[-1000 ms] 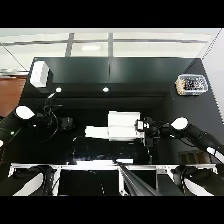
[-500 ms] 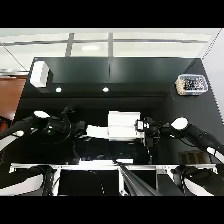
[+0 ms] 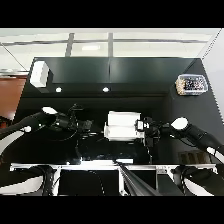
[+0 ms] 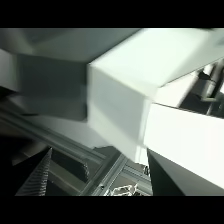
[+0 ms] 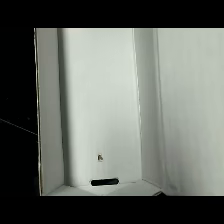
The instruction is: Fold the box and place the chain.
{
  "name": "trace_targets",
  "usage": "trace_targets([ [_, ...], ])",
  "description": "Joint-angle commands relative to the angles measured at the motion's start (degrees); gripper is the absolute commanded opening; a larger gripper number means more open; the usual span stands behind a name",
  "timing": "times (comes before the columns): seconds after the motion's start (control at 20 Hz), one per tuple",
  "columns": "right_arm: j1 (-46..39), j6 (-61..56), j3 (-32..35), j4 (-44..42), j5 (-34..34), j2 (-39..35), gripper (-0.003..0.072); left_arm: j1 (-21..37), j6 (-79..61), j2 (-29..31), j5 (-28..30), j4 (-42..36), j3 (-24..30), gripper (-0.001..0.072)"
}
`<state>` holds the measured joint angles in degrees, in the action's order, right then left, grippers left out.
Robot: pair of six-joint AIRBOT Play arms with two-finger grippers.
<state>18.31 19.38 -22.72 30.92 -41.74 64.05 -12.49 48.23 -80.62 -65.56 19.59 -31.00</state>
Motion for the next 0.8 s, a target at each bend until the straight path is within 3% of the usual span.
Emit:
trace_targets([
  [0.0, 0.02, -0.02, -0.04, -0.02, 0.0, 0.02, 0.0468, -0.37, 0.0, -0.09, -3.17, 0.9, -3.1, 0.0709],
  [0.2, 0.02, -0.04, -0.04, -0.02, 0.0, 0.02, 0.0468, -4.48, 7.56, -0.02, -1.92, 6.01, -8.04, 0.0706],
  [0.55, 0.02, -0.04, -0.04, -0.02, 0.02, 0.02, 0.0468, -20.33, 33.64, 0.68, 18.53, 19.15, -12.98, 0.0692],
  [0.75, 0.02, -0.04, -0.04, -0.02, 0.02, 0.02, 0.0469, -25.03, 41.66, 0.68, 20.41, 23.87, -14.19, 0.0691],
])
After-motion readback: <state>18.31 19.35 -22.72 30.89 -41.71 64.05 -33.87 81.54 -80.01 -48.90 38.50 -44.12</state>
